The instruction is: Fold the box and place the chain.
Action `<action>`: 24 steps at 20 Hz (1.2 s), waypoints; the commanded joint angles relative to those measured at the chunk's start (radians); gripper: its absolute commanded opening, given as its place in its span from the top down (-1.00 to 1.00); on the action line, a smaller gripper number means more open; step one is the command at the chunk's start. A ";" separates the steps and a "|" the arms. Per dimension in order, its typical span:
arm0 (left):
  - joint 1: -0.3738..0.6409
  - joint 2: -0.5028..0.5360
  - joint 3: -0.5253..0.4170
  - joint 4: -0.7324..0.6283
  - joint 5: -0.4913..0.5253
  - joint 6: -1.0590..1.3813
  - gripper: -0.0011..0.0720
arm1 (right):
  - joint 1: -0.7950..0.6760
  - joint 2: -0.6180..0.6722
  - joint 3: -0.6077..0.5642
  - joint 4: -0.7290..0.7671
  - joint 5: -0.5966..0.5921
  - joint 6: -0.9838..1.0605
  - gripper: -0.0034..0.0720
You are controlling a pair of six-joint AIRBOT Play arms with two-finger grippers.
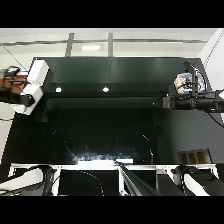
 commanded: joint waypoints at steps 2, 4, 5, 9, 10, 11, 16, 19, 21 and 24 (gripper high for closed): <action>0.083 -0.138 0.134 -0.095 0.027 -0.013 0.17 | 0.000 0.000 0.001 0.000 -0.005 0.029 0.78; 0.069 -0.196 0.172 -0.137 0.056 -0.013 0.17 | 0.000 0.000 0.001 0.000 -0.005 0.029 0.78; 0.063 -0.220 0.188 -0.152 0.057 -0.013 0.17 | 0.000 0.000 0.001 0.000 -0.005 0.029 0.78; 0.032 -0.275 0.201 -0.172 0.065 -0.013 0.17 | 0.000 0.000 0.001 0.000 -0.012 0.032 0.78; 0.027 -0.281 0.201 -0.174 0.064 -0.014 0.16 | 0.000 0.000 0.001 0.000 -0.019 0.032 0.78; 0.021 -0.286 0.201 -0.177 0.059 -0.014 0.01 | 0.000 0.000 0.001 0.000 -0.024 0.032 0.78; 0.011 -0.278 0.261 -0.117 -0.005 -0.106 -0.97 | 0.000 0.000 0.001 0.001 -0.018 0.033 0.78; 0.011 -0.249 0.392 -0.052 -0.163 -0.184 -0.97 | 0.000 0.000 0.001 0.001 -0.016 0.032 0.78; 0.011 -0.212 0.480 -0.042 -0.254 -0.232 -0.97 | 0.000 0.001 0.002 0.001 -0.013 0.032 0.78; -0.009 -0.143 0.611 -0.098 -0.390 -0.266 -0.96 | -0.001 0.005 0.053 -0.031 0.042 0.032 0.78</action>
